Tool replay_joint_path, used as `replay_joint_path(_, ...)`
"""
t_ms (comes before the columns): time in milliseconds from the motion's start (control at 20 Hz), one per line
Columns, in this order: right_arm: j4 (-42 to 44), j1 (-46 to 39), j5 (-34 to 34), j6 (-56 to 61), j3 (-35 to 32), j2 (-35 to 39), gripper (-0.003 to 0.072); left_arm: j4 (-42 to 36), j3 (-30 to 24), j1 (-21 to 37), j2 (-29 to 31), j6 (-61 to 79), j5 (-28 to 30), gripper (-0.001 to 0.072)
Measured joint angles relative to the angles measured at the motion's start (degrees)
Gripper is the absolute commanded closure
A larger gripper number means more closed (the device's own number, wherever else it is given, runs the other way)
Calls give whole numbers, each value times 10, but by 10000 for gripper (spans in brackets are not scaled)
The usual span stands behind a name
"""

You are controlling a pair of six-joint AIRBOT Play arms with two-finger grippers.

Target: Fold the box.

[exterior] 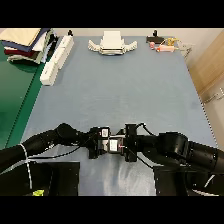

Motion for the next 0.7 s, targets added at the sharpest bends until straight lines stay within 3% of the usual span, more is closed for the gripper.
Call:
replay_joint_path(500, -2, 0, -4, 0, 11, -5, 185, 0, 0, 0, 0, 0, -1, 286)
replay_joint_path(550, -2, 0, -4, 0, 11, -8, 219, 0, 0, 0, 0, 0, -1, 286)
replay_joint_path(600, -2, 0, -5, 0, 12, -12, 351, 0, 0, 0, 0, 0, -1, 286)
replay_joint_path(650, -1, 0, -6, 0, 12, -16, 428, -1, 0, 0, 0, 0, 0, 286)
replay_joint_path(700, 0, 0, -7, 0, 12, -19, 430, -1, 0, 0, 0, -1, 2, 286)
